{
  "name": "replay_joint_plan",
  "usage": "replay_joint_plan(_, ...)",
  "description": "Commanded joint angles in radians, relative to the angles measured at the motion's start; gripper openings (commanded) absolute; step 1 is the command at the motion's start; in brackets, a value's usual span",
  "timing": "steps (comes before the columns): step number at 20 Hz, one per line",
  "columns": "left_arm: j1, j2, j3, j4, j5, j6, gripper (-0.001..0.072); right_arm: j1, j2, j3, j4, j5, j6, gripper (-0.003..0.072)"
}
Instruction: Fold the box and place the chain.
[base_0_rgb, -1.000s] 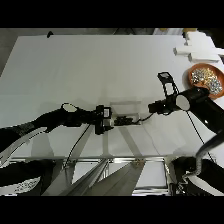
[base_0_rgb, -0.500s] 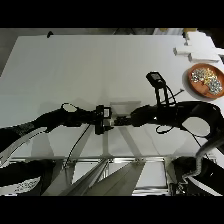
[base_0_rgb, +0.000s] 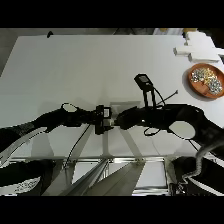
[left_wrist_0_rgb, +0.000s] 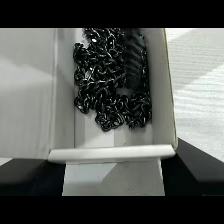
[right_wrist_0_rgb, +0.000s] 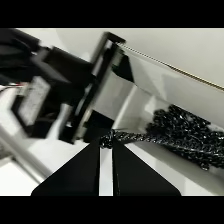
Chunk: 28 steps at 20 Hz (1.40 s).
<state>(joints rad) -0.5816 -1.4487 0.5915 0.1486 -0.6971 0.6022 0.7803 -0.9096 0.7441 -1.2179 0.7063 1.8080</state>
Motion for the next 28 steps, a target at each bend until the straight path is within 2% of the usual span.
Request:
replay_joint_plan(1,0.000,0.000,0.000,0.000,0.000,0.000,0.0209,0.005,-0.078,0.001,-0.009,0.005,-0.006,0.0084)
replay_joint_plan(3,0.000,0.000,0.000,0.000,0.000,0.000,0.0209,0.000,-0.079,0.008,-0.011,0.026,-0.042,0.0189)
replay_joint_plan(7,0.000,0.000,0.000,0.000,0.001,0.000,0.0209,-0.116,-0.071,0.148,-0.056,0.180,-0.095,0.0199)
replay_joint_plan(8,0.000,0.000,0.000,0.000,0.001,0.000,0.0209,-0.156,-0.072,0.180,-0.099,0.206,-0.093,0.0163)
replay_joint_plan(9,0.000,0.000,0.000,0.000,0.001,0.000,0.0209,-0.202,-0.072,0.201,-0.143,0.223,-0.094,0.0025)
replay_joint_plan(13,0.000,0.000,0.000,0.000,0.001,0.000,0.0209,-0.388,-0.114,0.203,-0.272,0.284,-0.048,0.0016)
replay_joint_plan(18,0.000,0.000,0.000,0.000,0.000,0.000,0.0209,-0.529,-0.274,0.198,-0.331,0.301,-0.032,0.0017)
replay_joint_plan(19,0.000,0.000,0.000,0.000,0.001,0.000,0.0209,-0.540,-0.308,0.197,-0.332,0.301,-0.033,0.0044)
replay_joint_plan(21,0.000,0.000,0.000,0.000,0.001,0.000,0.0209,-0.544,-0.368,0.197,-0.348,0.303,-0.033,0.0341)
replay_joint_plan(22,0.000,0.000,0.000,0.000,0.000,0.000,0.0209,-0.544,-0.392,0.197,-0.349,0.304,-0.033,0.0372)
replay_joint_plan(24,0.000,0.000,0.000,0.000,0.001,0.000,0.0209,-0.544,-0.418,0.197,-0.350,0.308,-0.033,0.0364)
replay_joint_plan(26,0.000,0.000,0.000,0.000,0.001,0.000,0.0209,-0.544,-0.435,0.197,-0.357,0.308,-0.033,0.0299)
replay_joint_plan(28,0.000,0.000,0.000,0.000,0.001,0.000,0.0209,-0.544,-0.454,0.197,-0.359,0.308,-0.032,0.0287)
